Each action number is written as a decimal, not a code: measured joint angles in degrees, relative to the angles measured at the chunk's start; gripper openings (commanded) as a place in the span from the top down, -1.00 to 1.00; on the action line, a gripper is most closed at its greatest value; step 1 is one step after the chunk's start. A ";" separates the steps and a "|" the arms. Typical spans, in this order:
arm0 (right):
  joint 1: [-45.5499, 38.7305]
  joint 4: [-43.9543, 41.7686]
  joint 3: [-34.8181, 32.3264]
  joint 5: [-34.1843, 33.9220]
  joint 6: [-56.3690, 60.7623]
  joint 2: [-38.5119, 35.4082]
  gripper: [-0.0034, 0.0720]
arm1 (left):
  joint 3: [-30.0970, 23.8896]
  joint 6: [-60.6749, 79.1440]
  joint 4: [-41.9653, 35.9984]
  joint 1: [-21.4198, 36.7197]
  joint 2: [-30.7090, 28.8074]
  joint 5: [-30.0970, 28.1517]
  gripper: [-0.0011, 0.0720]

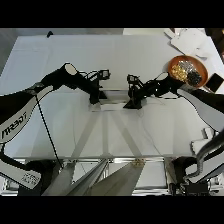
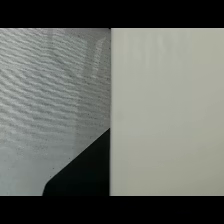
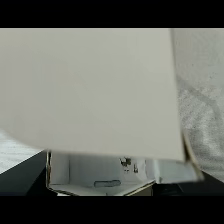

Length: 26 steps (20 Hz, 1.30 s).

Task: Fold the box and place the chain.

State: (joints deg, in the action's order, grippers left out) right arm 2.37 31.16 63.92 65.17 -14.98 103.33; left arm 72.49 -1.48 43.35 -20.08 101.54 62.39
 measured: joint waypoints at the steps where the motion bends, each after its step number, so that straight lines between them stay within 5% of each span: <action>1: 0.00 0.00 0.00 0.00 0.00 0.00 -0.12 | 0.00 0.00 -0.02 0.00 0.00 0.00 0.94; 19: 0.02 0.04 0.00 0.13 -0.04 0.00 -0.12 | 0.00 -0.02 -0.04 0.00 0.00 1.05 0.93; 20: 0.02 0.04 0.00 0.11 -0.04 0.00 -0.12 | 0.00 -0.02 -0.04 0.00 0.00 1.05 0.82; 22: 0.02 0.00 0.00 0.09 -0.02 0.00 -0.12 | -0.04 -0.02 0.17 0.00 0.02 1.07 0.14; 26: 0.02 -0.02 0.00 0.04 0.00 0.00 -0.12 | -0.04 -0.02 0.07 0.02 -0.13 0.09 -0.01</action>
State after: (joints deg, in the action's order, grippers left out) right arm 2.39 31.14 63.92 65.21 -14.98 103.33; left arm 72.44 -1.50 43.42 -20.05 101.41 62.48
